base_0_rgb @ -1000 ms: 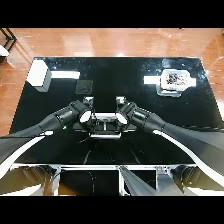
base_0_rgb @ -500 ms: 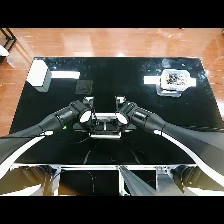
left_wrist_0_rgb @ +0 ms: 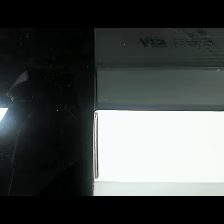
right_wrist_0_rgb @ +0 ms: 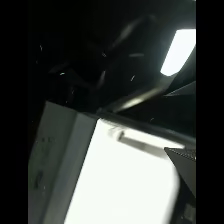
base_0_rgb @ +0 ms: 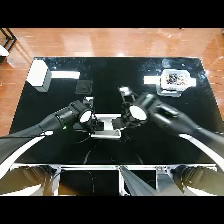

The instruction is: Fold the box and place the chain.

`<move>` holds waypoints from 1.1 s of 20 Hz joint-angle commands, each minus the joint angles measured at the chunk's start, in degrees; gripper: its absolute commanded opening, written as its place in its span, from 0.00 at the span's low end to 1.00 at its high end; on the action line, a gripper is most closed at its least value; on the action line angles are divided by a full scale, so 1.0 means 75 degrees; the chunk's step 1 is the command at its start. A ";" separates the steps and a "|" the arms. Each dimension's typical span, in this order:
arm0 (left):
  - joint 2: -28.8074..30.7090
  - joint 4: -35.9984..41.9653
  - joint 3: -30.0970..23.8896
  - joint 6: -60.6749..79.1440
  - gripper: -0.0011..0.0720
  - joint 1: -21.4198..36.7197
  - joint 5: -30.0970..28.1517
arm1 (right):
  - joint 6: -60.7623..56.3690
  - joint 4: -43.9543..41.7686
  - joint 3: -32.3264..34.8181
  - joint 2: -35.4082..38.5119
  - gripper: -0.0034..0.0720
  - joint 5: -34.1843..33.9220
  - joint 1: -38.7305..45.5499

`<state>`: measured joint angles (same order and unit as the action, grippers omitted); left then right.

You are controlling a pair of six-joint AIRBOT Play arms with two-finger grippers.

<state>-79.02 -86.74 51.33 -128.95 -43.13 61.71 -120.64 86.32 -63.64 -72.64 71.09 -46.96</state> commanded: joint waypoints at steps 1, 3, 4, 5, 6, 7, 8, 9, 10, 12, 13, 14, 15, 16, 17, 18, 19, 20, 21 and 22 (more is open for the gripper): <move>0.0000 0.0006 -0.0003 -0.0009 0.05 -0.0003 0.0006 | 0.0408 0.0836 -0.0006 0.1343 0.56 0.0673 0.0321; 0.0000 0.0009 -0.0003 -0.0009 0.05 -0.0003 0.0006 | 0.0408 0.1647 -0.0003 0.1923 0.56 0.0816 0.0743; 0.0000 0.0020 -0.0003 -0.0009 0.05 -0.0003 0.0003 | 0.0408 0.2127 -0.0003 0.2090 0.56 0.0860 0.0994; 0.0000 0.0020 -0.0003 -0.0009 0.05 -0.0003 0.0003 | 0.0405 0.2573 0.0000 0.2162 0.56 0.0901 0.1303; 0.0000 0.0020 -0.0003 -0.0009 0.05 -0.0003 0.0000 | 0.0405 0.2824 0.0012 0.2162 0.56 0.0886 0.1644; 0.0000 0.0020 -0.0003 -0.0009 0.05 -0.0003 -0.0012 | 0.0408 0.2911 0.0050 0.2142 0.59 0.0717 0.2060; 0.0000 0.0020 -0.0003 -0.0009 0.05 -0.0003 -0.0020 | 0.0411 0.2891 0.0108 0.2139 0.96 0.0446 0.2460; 0.0000 0.0017 -0.0003 -0.0009 0.05 -0.0003 -0.0032 | 0.0425 0.2876 0.0169 0.2130 0.98 0.0181 0.2827; 0.0000 0.0017 -0.0003 -0.0009 0.05 -0.0003 -0.0050 | 0.0425 0.2833 0.0216 0.2107 0.98 -0.0099 0.3214; 0.0000 0.0000 -0.0003 -0.0009 0.05 0.0006 -0.0064 | 0.0446 0.2678 0.0224 0.1958 0.98 -0.0618 0.3934; 0.0000 0.0003 -0.0003 -0.0009 0.05 0.0006 -0.0082 | 0.0458 0.2611 0.0224 0.1824 0.98 -0.0871 0.4299; 0.0000 0.0006 -0.0003 -0.0009 0.05 0.0006 -0.0096 | 0.0475 0.2530 0.0221 0.1649 0.98 -0.1070 0.4628; 0.0000 0.0012 -0.0003 -0.0009 0.05 0.0006 -0.0114 | 0.0562 0.2358 0.0216 0.1416 0.98 -0.1291 0.4978; 0.0000 0.0038 -0.0003 -0.0009 0.05 0.0006 -0.0154 | 0.0664 0.2189 0.0198 0.1169 0.98 -0.1536 0.5289; 0.0000 0.0061 -0.0003 -0.0009 0.05 0.0006 -0.0187 | 0.0737 0.1964 0.0102 0.0845 0.98 -0.1784 0.5610; 0.0000 0.0061 -0.0003 -0.0009 0.05 0.0006 -0.0216 | 0.0807 0.1728 -0.0061 0.0490 0.98 -0.1982 0.5884; 0.0000 0.0058 -0.0003 -0.0009 0.05 0.0006 -0.0224 | 0.1000 0.1440 -0.0306 0.0070 0.98 -0.2151 0.6152; 0.0000 0.0052 -0.0003 -0.0006 0.05 0.0015 -0.0221 | 0.1183 0.1247 -0.0595 -0.0361 0.98 -0.2200 0.6339; 0.0000 0.0047 -0.0003 -0.0006 0.05 0.0015 -0.0221 | 0.1279 0.1224 -0.0947 -0.0836 0.97 -0.2186 0.6481; 0.0000 0.0044 -0.0003 -0.0006 0.05 0.0015 -0.0224 | 0.1396 0.1233 -0.1291 -0.1279 0.97 -0.2162 0.6580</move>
<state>-79.02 -86.32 51.31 -129.12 -43.09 60.40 -113.10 98.52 -68.20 -74.30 57.14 -1.63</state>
